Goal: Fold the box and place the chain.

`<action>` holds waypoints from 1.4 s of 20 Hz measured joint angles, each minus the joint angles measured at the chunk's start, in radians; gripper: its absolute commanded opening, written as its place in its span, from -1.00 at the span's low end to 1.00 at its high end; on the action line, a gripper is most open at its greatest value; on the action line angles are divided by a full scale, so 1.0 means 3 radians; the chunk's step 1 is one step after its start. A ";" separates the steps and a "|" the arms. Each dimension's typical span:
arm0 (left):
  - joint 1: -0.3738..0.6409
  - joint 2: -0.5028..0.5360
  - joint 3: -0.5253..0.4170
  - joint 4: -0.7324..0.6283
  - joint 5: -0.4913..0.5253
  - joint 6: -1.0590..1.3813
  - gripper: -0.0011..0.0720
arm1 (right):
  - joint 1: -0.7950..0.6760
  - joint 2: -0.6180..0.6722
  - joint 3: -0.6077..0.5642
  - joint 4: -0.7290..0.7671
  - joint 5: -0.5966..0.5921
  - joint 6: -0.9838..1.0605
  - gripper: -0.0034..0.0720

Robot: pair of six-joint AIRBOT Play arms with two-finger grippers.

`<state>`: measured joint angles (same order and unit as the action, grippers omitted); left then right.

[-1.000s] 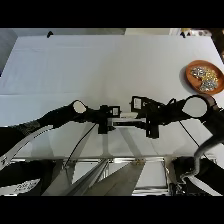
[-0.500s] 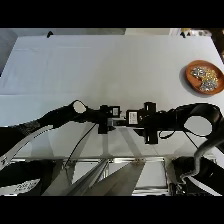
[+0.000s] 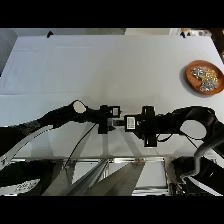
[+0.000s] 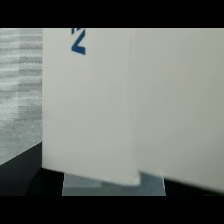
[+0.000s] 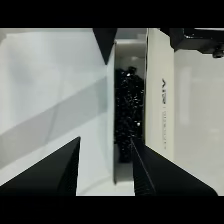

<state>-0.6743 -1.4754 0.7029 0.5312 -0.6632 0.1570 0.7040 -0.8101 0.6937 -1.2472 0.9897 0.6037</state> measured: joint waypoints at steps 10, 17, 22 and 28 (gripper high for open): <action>0.0000 0.0000 0.0000 0.0001 0.0000 0.0000 -0.94 | 0.0188 0.0164 -0.0061 -0.0109 -0.0253 0.0125 -0.10; 0.0000 0.0000 0.0000 0.0001 0.0000 -0.0001 -0.94 | 0.0219 0.0081 -0.0061 -0.0239 -0.0467 0.0094 -0.08; 0.0000 0.0000 0.0000 0.0001 0.0000 -0.0001 -0.94 | 0.0219 -0.0017 -0.0061 -0.0446 -0.0636 0.0192 -0.24; 0.0000 0.0000 0.0000 0.0000 0.0000 -0.0001 -0.94 | 0.0219 -0.0179 -0.0061 -0.0543 -0.0613 0.0254 -0.86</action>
<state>-0.6743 -1.4754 0.7029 0.5312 -0.6632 0.1566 0.7696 -0.8639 0.6754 -1.4101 0.8059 0.6800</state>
